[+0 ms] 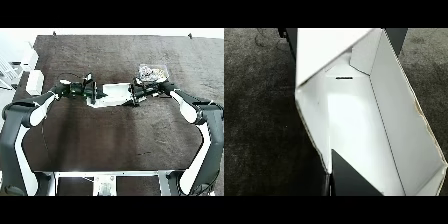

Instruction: Fold the box and place the chain.

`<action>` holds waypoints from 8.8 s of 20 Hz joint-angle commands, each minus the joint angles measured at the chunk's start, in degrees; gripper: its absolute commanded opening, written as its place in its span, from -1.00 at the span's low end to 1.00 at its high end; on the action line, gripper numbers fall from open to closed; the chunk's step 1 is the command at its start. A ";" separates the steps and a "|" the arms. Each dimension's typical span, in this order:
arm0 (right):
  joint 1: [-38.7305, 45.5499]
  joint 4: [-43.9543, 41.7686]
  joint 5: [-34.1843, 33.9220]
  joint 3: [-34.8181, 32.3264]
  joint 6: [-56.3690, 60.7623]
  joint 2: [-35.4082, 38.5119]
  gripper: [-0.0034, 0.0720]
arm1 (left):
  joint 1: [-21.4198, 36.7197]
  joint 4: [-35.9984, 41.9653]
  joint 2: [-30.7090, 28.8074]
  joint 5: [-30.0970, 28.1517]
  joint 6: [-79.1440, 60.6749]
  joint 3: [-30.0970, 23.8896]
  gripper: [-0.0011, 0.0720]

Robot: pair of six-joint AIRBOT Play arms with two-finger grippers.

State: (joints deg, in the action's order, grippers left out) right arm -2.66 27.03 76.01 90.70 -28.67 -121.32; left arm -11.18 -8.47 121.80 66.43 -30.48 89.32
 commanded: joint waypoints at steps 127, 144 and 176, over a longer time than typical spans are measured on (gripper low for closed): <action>0.79 2.36 5.55 2.27 0.13 -1.07 0.54 | -0.04 -0.04 -0.04 0.02 0.00 0.04 -0.91; 0.83 2.36 5.55 2.27 0.11 -1.07 0.55 | -0.04 -0.02 -0.04 0.24 0.22 0.04 -0.91; 0.83 2.36 5.53 2.25 0.11 -1.07 0.55 | 2.16 -11.21 -20.28 12.00 10.29 -0.02 -0.93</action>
State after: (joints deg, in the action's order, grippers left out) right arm -1.83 29.41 81.54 92.97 -28.58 -122.39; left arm -5.13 -11.90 105.93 87.72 -24.38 89.47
